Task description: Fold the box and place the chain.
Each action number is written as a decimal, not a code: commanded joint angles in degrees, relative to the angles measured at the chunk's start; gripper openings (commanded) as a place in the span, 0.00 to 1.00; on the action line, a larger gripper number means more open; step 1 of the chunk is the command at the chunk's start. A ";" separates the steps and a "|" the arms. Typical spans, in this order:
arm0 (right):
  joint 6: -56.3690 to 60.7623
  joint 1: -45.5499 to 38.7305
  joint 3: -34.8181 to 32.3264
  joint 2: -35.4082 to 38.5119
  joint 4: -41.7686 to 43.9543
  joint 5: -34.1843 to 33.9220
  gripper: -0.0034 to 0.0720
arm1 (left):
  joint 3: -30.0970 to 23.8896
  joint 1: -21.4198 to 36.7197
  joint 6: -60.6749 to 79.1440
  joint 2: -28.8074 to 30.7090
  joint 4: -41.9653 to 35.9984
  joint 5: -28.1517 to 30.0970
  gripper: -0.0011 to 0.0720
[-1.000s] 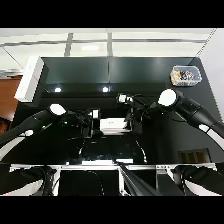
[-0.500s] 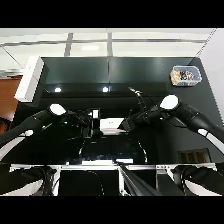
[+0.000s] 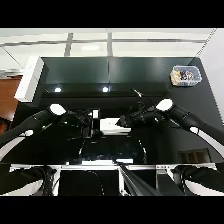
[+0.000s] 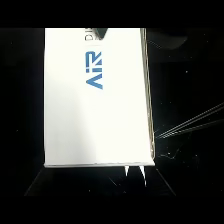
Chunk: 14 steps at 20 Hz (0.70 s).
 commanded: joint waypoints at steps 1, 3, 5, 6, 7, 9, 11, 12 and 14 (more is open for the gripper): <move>0.57 0.02 -0.33 -0.94 -2.29 -1.29 0.06 | 0.02 0.00 0.00 0.00 0.00 -0.02 0.61; 0.52 0.02 -0.33 -0.94 -2.25 -1.64 0.06 | 0.02 0.00 0.00 0.00 0.02 -0.02 0.61; 0.09 -0.04 -0.22 -0.87 -2.23 -0.61 0.06 | 0.02 0.00 0.00 0.00 0.00 -0.02 0.61; -0.48 -0.44 0.13 -0.74 -2.25 1.18 0.06 | 0.02 0.02 0.00 0.00 -0.04 -0.02 0.61; -0.63 -1.25 0.76 -0.39 -2.29 3.96 0.06 | 0.02 0.02 -0.02 0.00 -0.04 -0.02 0.61; -1.95 -4.46 2.16 2.23 -3.34 10.34 0.06 | 0.02 0.02 -0.02 0.00 -0.09 -0.02 0.61; -1.25 -9.99 3.43 7.13 -8.74 16.17 0.06 | 0.04 0.02 -0.09 0.00 -0.09 -0.04 0.61; 0.57 -13.35 3.48 10.01 -11.91 18.25 0.06 | 0.26 0.11 -1.84 0.09 -0.02 -0.26 0.61; 4.70 -20.83 3.48 16.17 -20.13 23.06 0.06 | 0.96 0.31 -5.44 0.98 1.07 -0.52 0.68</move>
